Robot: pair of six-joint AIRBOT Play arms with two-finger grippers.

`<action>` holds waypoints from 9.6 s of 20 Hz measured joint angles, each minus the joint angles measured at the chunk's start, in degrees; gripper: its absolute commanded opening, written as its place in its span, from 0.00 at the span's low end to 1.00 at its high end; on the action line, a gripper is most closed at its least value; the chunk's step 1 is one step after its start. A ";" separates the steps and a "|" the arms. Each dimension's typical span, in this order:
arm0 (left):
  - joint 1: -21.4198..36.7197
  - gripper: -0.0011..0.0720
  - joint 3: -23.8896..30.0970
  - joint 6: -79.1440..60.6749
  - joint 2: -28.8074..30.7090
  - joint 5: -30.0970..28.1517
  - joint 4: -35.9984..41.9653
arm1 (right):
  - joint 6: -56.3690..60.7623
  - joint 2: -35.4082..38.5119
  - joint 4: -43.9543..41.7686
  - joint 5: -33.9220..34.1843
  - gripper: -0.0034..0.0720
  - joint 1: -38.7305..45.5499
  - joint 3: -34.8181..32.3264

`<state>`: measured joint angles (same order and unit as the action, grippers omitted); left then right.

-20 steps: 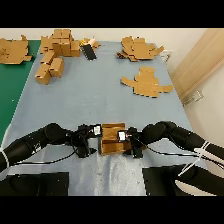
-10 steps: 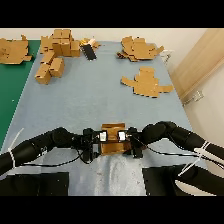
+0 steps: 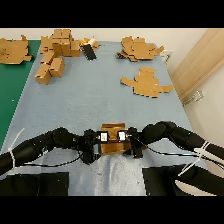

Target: Fold the box.

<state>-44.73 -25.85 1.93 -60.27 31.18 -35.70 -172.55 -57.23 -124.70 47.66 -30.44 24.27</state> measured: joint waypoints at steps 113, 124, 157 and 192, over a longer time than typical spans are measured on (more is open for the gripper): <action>-3.17 0.74 -1.07 1.97 -5.11 -5.57 2.49 | 58.05 -16.04 -21.77 4.17 0.04 13.49 13.62; -3.17 0.74 -1.07 1.95 -5.11 -5.57 2.49 | 55.01 -17.51 -19.37 7.30 0.04 13.70 13.97; -3.17 0.74 -1.07 1.97 -5.11 -5.60 2.51 | 24.57 15.39 10.34 -4.52 0.58 -2.62 -4.55; -3.17 0.74 -1.07 1.95 -5.11 -5.57 2.49 | 19.23 14.97 4.35 -4.17 0.21 -3.26 -4.57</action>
<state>-47.90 -26.92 3.88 -65.39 25.61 -33.21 -153.32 -42.26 -120.36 43.48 -33.69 19.70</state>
